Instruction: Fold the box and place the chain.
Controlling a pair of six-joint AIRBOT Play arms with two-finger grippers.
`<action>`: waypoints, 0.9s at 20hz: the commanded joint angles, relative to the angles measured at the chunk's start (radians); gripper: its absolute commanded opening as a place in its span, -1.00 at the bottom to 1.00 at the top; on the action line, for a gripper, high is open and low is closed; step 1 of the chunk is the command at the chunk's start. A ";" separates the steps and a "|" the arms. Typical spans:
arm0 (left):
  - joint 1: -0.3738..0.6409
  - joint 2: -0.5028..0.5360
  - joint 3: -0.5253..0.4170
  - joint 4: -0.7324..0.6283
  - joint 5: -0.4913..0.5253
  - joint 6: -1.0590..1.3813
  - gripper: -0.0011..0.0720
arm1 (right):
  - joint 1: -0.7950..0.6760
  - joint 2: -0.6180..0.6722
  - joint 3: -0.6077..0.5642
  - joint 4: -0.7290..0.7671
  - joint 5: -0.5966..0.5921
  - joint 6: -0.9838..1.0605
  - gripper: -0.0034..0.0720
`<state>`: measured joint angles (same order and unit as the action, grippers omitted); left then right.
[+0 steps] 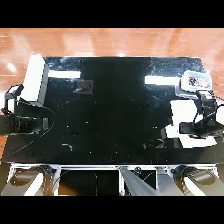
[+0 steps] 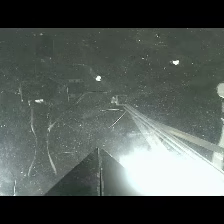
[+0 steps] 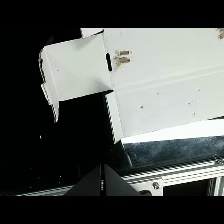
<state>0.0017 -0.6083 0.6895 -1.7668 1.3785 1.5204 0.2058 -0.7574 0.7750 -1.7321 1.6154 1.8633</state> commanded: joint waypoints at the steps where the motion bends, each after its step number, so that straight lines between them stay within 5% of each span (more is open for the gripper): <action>1: 0.000 -0.001 0.000 0.000 0.000 0.000 -0.90 | 0.000 0.001 0.000 0.000 0.000 0.000 -0.79; 6: 0.000 0.000 0.000 0.001 -0.001 0.004 -0.90 | 0.000 0.001 0.000 0.000 0.000 0.000 -0.79; 12: 0.000 -0.003 -0.001 0.021 -0.146 0.072 -0.90 | 0.000 0.001 -0.001 -0.009 -0.015 -0.044 -0.79; 18: 0.000 -0.008 -0.002 -0.025 -0.195 0.071 -0.90 | 0.000 0.001 -0.001 -0.067 -0.411 -0.149 -0.79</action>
<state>0.0017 -0.6147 0.6884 -1.7721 1.2182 1.5902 0.2058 -0.7574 0.7738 -1.7836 1.3899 1.7447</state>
